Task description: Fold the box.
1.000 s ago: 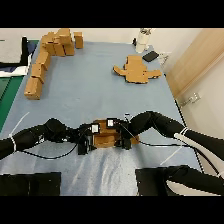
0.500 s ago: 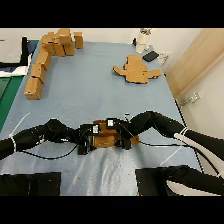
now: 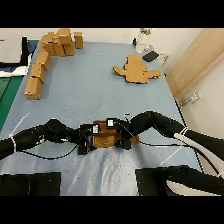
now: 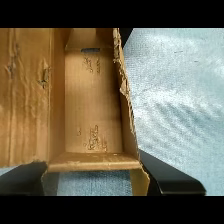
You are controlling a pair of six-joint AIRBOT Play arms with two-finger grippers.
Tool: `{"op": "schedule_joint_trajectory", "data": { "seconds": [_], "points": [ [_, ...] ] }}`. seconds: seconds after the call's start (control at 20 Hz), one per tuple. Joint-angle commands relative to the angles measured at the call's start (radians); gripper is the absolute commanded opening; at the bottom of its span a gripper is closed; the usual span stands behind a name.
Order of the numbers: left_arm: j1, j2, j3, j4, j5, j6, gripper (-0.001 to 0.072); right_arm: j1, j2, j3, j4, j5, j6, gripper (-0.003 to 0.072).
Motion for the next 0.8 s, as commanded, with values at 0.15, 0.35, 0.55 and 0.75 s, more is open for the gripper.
{"op": "schedule_joint_trajectory", "data": {
  "seconds": [0.15,0.35,0.55,0.75],
  "points": [
    [-0.001,0.000,0.000,0.000,-0.001,0.000,0.0526,-0.002,0.011,0.001,-0.015,0.023,0.111,0.0720],
    [-0.001,0.000,0.000,0.000,0.000,0.000,0.0526,-0.007,0.093,0.004,-0.204,-0.010,0.398,0.0720],
    [0.000,0.000,0.000,0.000,0.000,0.000,0.0526,-0.007,0.252,0.010,-0.258,-0.070,0.593,0.0717],
    [-0.001,0.000,0.000,0.000,0.000,0.000,0.0526,-0.006,0.387,0.013,-0.149,-0.097,0.883,0.0715]
  ]
}}
